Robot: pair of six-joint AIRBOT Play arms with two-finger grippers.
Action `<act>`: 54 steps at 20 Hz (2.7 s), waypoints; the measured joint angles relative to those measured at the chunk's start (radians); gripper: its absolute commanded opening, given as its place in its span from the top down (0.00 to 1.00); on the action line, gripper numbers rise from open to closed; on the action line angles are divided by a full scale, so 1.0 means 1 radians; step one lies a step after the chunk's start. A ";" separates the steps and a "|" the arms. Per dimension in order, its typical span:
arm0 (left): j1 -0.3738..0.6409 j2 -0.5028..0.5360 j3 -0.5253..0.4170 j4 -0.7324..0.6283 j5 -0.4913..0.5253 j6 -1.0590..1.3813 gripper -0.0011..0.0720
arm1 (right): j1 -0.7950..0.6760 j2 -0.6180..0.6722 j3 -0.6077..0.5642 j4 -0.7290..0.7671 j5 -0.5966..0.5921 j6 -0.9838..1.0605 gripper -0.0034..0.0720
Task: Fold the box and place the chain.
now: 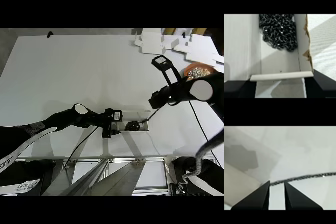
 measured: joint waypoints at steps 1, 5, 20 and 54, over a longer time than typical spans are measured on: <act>0.000 0.000 0.000 0.000 0.000 0.000 0.61 | -0.024 -0.023 0.001 -0.012 0.000 0.013 0.72; 0.000 0.000 0.000 0.000 0.000 0.000 0.61 | -0.112 -0.100 0.003 -0.034 0.000 0.043 0.79; 0.000 0.000 0.000 0.000 0.000 0.000 0.61 | -0.163 -0.168 -0.013 -0.018 0.028 0.151 0.93; 0.000 0.000 0.000 0.000 0.000 0.000 0.61 | -0.163 -0.168 -0.184 0.024 -0.151 0.131 0.58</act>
